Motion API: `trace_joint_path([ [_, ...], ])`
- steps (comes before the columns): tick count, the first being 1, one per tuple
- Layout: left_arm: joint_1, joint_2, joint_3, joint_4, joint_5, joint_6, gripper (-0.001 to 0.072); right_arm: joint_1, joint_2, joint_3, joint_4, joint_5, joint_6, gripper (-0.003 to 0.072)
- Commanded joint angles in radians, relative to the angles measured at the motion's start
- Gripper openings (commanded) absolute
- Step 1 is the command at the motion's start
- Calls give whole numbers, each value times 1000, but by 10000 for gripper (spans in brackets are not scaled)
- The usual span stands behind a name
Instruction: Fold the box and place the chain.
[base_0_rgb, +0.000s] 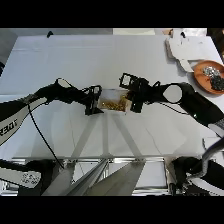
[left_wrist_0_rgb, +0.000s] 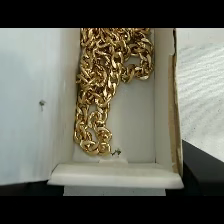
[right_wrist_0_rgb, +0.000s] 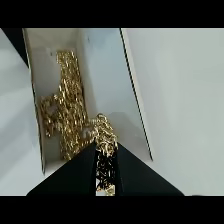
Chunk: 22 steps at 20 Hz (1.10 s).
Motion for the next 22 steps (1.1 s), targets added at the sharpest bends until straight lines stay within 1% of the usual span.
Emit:
trace_joint_path([
  [1,0,0,0,0,0,0,315,82,4,1,20,-132,34,8],
  [4,0,0,0,0,0,0,315,140,3,2,21,-225,34,7],
  [8,0,0,0,0,0,0,315,174,-6,2,21,-298,45,7],
  [11,0,0,0,0,0,0,315,194,-43,2,21,-344,45,7],
  [13,0,0,0,0,0,0,315,198,-61,2,21,-347,46,7],
  [16,0,0,0,0,0,0,315,198,-87,2,17,-346,150,7],
  [18,0,0,0,0,0,0,315,198,-111,2,17,-338,179,7],
  [22,0,0,0,0,0,0,315,198,-177,1,10,-263,209,7],
])
